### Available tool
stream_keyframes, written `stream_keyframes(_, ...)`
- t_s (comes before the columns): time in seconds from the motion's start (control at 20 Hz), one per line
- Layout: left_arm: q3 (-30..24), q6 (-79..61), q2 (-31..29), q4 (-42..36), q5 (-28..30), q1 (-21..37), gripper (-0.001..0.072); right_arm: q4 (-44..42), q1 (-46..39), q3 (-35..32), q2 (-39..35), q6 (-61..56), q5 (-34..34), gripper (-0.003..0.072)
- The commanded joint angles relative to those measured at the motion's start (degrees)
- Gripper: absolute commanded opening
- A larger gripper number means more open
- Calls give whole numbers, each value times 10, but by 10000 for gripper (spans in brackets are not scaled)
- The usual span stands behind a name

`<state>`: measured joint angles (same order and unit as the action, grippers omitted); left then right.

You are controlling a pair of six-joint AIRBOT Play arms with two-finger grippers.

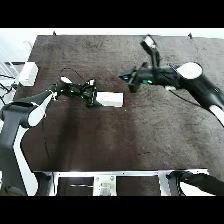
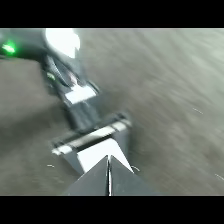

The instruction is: Fold the box and place the chain.

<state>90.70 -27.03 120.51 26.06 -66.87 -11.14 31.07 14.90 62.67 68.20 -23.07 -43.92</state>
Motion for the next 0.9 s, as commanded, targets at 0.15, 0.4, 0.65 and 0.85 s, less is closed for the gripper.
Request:
stream_keyframes(0.15, 0, 0, 0, 0, -2, 1, 355, 10, -28, -289, -247, -5, 243, 10)
stream_keyframes(0.4, 1, 30, -2, -16, -27, 1, 18, 9, -37, -365, -302, -6, 260, 11)
stream_keyframes(0.65, 7, 110, -63, -47, -33, 17, 11, 9, -37, -366, -302, -5, 262, 11)
stream_keyframes(0.85, 2, 185, -151, -71, 76, 76, 11, 9, -37, -366, -302, -6, 264, 11)
